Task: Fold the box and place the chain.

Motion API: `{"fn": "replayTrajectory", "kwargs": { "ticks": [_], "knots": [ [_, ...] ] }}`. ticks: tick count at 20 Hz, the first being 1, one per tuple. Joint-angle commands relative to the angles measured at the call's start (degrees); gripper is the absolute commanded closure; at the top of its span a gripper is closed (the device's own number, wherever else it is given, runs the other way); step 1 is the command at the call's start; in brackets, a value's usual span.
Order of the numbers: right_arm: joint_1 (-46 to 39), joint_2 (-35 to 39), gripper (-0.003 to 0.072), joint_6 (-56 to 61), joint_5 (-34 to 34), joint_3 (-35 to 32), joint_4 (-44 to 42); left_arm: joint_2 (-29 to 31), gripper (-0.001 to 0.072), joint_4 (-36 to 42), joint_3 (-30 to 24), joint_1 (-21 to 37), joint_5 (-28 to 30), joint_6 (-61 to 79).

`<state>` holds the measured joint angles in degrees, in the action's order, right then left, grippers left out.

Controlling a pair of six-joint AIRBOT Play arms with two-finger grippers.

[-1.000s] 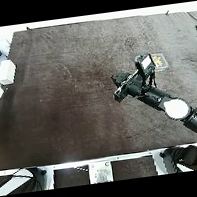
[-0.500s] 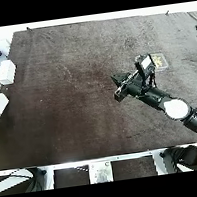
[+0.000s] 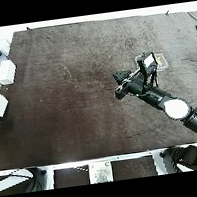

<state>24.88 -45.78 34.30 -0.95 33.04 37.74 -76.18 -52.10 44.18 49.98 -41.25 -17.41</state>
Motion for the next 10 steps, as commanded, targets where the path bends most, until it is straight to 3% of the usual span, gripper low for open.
{"fn": "replayTrajectory", "kwargs": {
  "ticks": [1, 2, 3, 5, 10],
  "knots": [
    [0.0, 0.0, 0.0697, 0.1, -0.4, 0.0, 0.0, 0.0, 0.0672, -0.1, -0.3, 0.1, -1.6, -0.5],
    [0.0, 0.0, 0.0697, 0.1, -0.4, 0.0, 0.0, 0.0, 0.0309, -0.1, -0.3, 0.1, -1.8, -0.3],
    [0.0, 0.0, 0.0697, 0.1, -0.4, 0.0, 0.0, 0.0, 0.0004, -0.1, -0.3, 0.1, -1.1, -0.6],
    [0.0, 0.0, 0.0697, 0.1, -0.4, 0.0, 0.0, 0.3, -0.0010, -0.1, 0.7, 0.1, -1.6, -2.1],
    [0.0, 0.0, 0.0697, 0.1, -0.5, 0.0, 0.0, 1.3, -0.0011, 0.0, 6.2, 0.1, -10.4, -2.2]
  ]
}}
